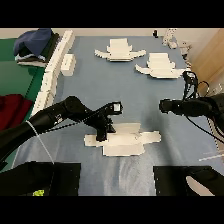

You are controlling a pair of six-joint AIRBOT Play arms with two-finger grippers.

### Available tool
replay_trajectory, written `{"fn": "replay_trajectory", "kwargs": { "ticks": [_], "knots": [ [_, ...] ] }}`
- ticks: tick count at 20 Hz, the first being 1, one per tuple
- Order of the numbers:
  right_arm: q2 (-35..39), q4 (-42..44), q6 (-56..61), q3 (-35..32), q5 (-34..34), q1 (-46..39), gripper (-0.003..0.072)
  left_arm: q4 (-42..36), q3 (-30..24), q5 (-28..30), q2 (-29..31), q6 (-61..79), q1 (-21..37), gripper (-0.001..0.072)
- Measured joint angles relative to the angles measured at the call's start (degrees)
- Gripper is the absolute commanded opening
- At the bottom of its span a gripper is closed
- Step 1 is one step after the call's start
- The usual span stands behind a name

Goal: Fold the box.

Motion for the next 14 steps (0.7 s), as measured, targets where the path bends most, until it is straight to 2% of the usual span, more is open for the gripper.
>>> {"fn": "replay_trajectory", "kwargs": {
  "ticks": [2, 3, 4, 5, 6, 11, 14],
  "knots": [
    [0.0, 0.37, 0.0, 0.0, -0.04, 0.0, 0.0405, 0.07, 0.0, -0.02, 0.02, 0.02, 0.0, 0.0013],
    [0.0, 0.52, 0.0, 0.0, -0.15, 0.0, 0.0368, 0.09, 0.0, -0.04, 0.0, 0.04, 0.0, 0.0013],
    [0.0, 0.9, 0.0, 0.0, -0.37, 0.0, 0.0165, 0.11, 0.0, -0.04, 0.0, 0.07, 0.0, 0.0012],
    [0.0, 1.49, -0.02, 0.0, -0.79, 0.0, 0.0024, 0.13, 0.0, -0.04, 0.0, 0.07, 0.0, 0.0013],
    [0.0, 2.16, -0.02, 0.0, -1.44, 0.0, 0.0002, 0.17, 0.0, -0.04, 0.0, 0.07, 0.0, 0.0013],
    [0.15, 8.24, -4.48, 0.0, -6.62, 0.83, 0.0001, 0.2, 0.0, -0.07, 0.0, -0.02, 0.0, 0.0013],
    [1.77, 10.32, -6.82, -0.2, -10.88, 5.09, 0.0, 0.2, 0.0, -0.07, 0.0, -0.04, 0.0, 0.0013]
  ]
}}
